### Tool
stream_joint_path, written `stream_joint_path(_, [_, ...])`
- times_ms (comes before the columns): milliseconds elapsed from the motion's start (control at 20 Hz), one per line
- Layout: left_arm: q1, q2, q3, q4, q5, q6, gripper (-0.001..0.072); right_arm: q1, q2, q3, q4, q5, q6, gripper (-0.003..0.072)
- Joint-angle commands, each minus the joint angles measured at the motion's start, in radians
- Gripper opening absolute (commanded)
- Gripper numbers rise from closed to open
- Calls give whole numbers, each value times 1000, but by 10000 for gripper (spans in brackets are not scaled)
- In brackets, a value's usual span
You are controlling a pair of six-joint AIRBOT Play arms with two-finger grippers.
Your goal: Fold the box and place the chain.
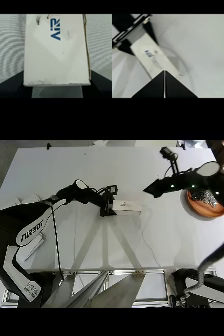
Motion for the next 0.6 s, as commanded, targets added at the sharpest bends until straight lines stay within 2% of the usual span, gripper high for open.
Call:
stream_joint_path(0, [0,0,0,1,1,2,438,-53,120,8,-267,-60,157,13])
stream_joint_path(100, [0,0,0,1,0,2,438,-60,130,8,-489,-34,283,14])
stream_joint_path(200, [0,0,0,1,0,2,438,-60,130,8,-631,-18,348,15])
stream_joint_path(450, [-8,0,0,1,-19,2,434,-60,130,8,-621,-21,348,15])
stream_joint_path(500, [-14,0,0,1,-18,2,377,-60,130,8,-621,-21,348,15])
stream_joint_path(550, [-18,0,0,1,-22,2,155,-60,130,8,-621,-21,348,15])
